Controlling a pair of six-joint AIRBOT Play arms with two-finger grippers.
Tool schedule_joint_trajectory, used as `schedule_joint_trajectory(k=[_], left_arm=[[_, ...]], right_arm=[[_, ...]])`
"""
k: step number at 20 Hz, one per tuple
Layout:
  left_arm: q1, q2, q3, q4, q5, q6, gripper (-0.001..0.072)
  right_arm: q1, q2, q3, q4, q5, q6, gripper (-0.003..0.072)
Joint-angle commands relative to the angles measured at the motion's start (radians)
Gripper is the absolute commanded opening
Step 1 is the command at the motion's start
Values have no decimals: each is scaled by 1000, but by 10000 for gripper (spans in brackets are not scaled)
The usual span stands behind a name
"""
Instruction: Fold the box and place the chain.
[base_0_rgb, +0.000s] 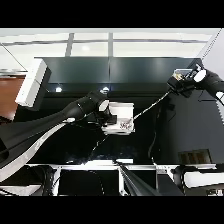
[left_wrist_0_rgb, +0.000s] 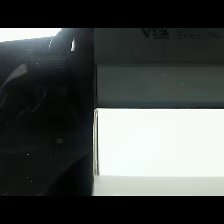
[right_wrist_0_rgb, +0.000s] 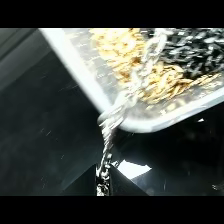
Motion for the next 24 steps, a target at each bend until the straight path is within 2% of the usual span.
schedule_joint_trajectory(k=[1, 8, 12, 17, 24], left_arm=[[1, 0, 1, 0, 0, 0, 33], [1, 0, 1, 0, 0, 0, 33], [1, 0, 1, 0, 0, 0, 33], [1, 0, 1, 0, 0, 0, 33], [1, 0, 1, 0, 0, 0, 33]], right_arm=[[0, 90, 1, -18, 82, -121, 16], [-4, 468, 1, 14, 199, -279, 16], [-4, 612, 1, 27, 277, -289, 17], [-4, 709, 1, 142, 393, -340, 16], [-3, 758, 29, 493, 536, -485, 16]])
